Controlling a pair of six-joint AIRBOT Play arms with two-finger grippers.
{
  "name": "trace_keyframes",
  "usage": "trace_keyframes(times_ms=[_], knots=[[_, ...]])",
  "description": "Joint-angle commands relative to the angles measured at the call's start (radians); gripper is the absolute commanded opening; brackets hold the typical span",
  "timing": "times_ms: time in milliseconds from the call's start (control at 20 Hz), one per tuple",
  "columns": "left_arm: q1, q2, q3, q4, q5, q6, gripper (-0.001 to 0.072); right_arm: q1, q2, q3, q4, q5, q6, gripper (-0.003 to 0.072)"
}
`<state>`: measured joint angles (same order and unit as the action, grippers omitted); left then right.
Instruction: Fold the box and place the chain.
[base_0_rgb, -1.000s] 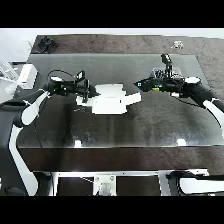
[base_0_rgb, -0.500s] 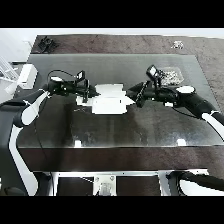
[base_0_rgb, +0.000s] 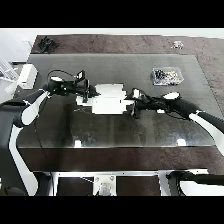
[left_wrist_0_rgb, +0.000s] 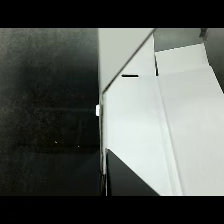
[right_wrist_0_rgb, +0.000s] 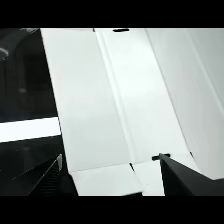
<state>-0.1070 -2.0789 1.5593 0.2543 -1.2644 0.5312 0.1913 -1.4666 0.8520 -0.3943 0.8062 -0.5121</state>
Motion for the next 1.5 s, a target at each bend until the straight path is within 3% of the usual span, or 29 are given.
trace_keyframes(times_ms=[0,250,650,1450], knots=[[0.000,0.001,0.000,0.000,0.000,0.000,0.0022,0.039,-0.024,-0.001,-0.037,-0.020,-0.076,0.0701],[0.000,0.001,0.000,0.000,0.000,0.000,0.0022,0.047,-0.036,-0.001,-0.037,-0.035,-0.076,0.0701],[0.000,0.001,0.000,0.000,0.000,0.000,0.0022,0.109,-0.058,-0.001,-0.037,-0.224,-0.076,0.0700],[0.000,0.001,0.000,0.000,0.000,0.000,0.0022,0.053,0.019,0.063,0.043,-0.249,-0.067,0.0697]])
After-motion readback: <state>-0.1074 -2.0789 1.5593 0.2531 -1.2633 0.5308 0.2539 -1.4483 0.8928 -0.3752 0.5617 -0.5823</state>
